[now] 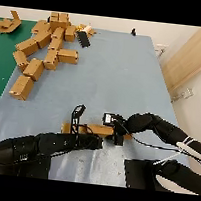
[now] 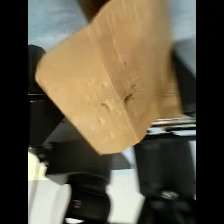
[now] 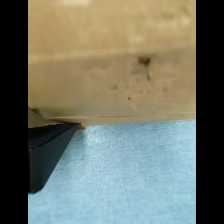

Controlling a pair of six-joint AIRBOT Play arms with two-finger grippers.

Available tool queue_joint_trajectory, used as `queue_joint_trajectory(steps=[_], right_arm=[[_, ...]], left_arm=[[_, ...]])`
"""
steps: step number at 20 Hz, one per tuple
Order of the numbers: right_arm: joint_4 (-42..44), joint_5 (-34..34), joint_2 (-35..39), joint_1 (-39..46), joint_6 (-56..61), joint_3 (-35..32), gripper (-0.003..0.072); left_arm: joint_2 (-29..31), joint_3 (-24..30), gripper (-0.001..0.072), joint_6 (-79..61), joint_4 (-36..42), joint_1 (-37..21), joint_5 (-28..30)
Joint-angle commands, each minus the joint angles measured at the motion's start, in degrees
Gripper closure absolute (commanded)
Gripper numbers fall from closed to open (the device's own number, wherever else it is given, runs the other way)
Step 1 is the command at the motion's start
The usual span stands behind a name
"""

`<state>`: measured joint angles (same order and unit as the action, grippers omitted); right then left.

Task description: Fold the box.

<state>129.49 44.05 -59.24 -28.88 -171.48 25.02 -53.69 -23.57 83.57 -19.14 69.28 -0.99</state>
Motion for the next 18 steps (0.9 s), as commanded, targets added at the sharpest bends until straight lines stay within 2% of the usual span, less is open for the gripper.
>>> queue_joint_trajectory(steps=[1, 9, 18], right_arm=[[0.0, 0.4, 0.0, -0.1, 0.0, 0.0, 0.0213], [0.0, 0.4, 0.0, 0.0, 0.0, 0.0, 0.0213], [0.0, 0.5, 0.0, 0.0, 0.0, 0.0, 0.0213]], left_arm=[[-0.1, 0.9, 0.0698, 0.3, 1.6, 4.3, 22.6], [-2.8, 0.8, 0.0698, 3.7, 2.8, 4.3, 31.3], [-9.4, 0.0, 0.0699, 4.6, 3.1, 3.4, 28.2]])
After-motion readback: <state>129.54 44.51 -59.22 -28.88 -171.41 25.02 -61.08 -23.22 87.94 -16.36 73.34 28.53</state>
